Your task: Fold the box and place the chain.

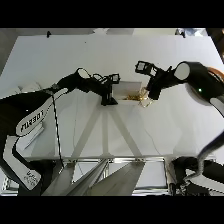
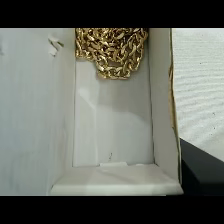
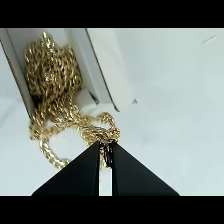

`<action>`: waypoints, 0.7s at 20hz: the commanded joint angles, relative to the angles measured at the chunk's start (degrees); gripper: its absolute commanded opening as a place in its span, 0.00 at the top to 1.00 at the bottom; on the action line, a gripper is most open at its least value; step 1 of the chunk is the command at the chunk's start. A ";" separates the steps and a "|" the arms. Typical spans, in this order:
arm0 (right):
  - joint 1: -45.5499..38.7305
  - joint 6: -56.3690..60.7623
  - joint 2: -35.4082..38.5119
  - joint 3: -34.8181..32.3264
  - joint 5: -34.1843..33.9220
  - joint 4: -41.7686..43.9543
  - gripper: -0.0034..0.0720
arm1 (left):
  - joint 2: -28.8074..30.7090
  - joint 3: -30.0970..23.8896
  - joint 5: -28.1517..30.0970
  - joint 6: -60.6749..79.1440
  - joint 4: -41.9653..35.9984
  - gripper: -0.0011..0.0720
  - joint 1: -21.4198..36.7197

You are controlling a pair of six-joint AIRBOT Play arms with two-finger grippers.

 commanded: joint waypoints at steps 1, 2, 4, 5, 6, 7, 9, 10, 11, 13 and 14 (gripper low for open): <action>0.24 0.15 4.66 0.09 -0.44 8.63 0.95 | -0.02 0.07 0.00 0.00 0.02 0.41 0.02; 0.79 0.11 4.76 0.11 -0.66 10.29 0.95 | 0.00 0.07 0.00 0.00 0.02 0.41 0.02; 2.58 -0.31 4.57 0.11 -1.25 11.52 0.95 | -0.02 0.07 0.00 0.02 0.02 0.41 0.00; 3.74 -0.31 4.52 0.11 -1.75 11.47 0.95 | -0.02 0.07 0.00 0.02 0.02 0.41 0.02; 4.90 -0.31 4.39 0.11 -2.51 11.45 0.95 | -0.02 0.07 0.00 0.02 0.02 0.41 0.02; 5.99 -0.28 4.15 0.09 -3.63 11.19 0.95 | 0.00 0.07 0.00 0.02 0.02 0.41 0.02; 7.41 -0.26 2.91 0.11 -5.90 10.34 0.95 | 0.00 0.07 0.00 0.00 0.02 0.41 0.02; 7.69 0.02 1.77 0.11 -6.75 9.40 0.95 | 0.00 0.07 0.00 0.02 0.02 0.41 0.02; 7.67 0.02 0.33 0.11 -6.88 9.27 0.95 | -0.02 0.07 0.00 0.00 0.02 0.41 0.02; 7.65 0.87 -3.23 0.11 -6.54 7.65 0.94 | 0.00 0.07 0.00 0.02 0.02 0.41 0.02; 7.67 1.05 -4.81 0.11 -6.32 7.39 0.94 | 0.00 0.07 0.00 0.02 0.02 0.41 0.02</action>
